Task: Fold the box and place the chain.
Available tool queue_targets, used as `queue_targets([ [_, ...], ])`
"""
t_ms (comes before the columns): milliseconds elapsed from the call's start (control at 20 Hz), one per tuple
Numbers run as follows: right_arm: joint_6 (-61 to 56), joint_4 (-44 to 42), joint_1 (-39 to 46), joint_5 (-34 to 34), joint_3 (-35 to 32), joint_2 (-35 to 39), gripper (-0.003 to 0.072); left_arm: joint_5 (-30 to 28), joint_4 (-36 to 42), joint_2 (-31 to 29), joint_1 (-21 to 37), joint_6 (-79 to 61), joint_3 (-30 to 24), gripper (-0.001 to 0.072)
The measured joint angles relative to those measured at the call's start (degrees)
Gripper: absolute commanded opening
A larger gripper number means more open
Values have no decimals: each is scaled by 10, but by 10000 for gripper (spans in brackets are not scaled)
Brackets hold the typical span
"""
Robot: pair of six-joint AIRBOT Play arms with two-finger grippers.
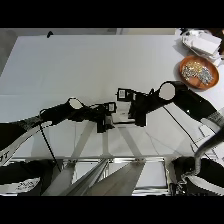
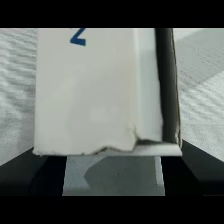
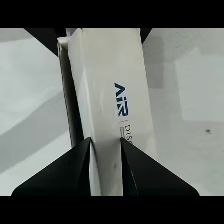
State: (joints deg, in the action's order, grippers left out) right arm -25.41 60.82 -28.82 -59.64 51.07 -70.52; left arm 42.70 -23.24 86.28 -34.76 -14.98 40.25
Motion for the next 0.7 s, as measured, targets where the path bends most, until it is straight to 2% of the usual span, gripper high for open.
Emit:
queue_targets([
  [350,-2,1,-5,32,-10,3,176,0,0,0,0,0,0,323],
  [700,-2,-1,-5,21,-23,3,179,-1,-3,0,0,-3,0,323],
])
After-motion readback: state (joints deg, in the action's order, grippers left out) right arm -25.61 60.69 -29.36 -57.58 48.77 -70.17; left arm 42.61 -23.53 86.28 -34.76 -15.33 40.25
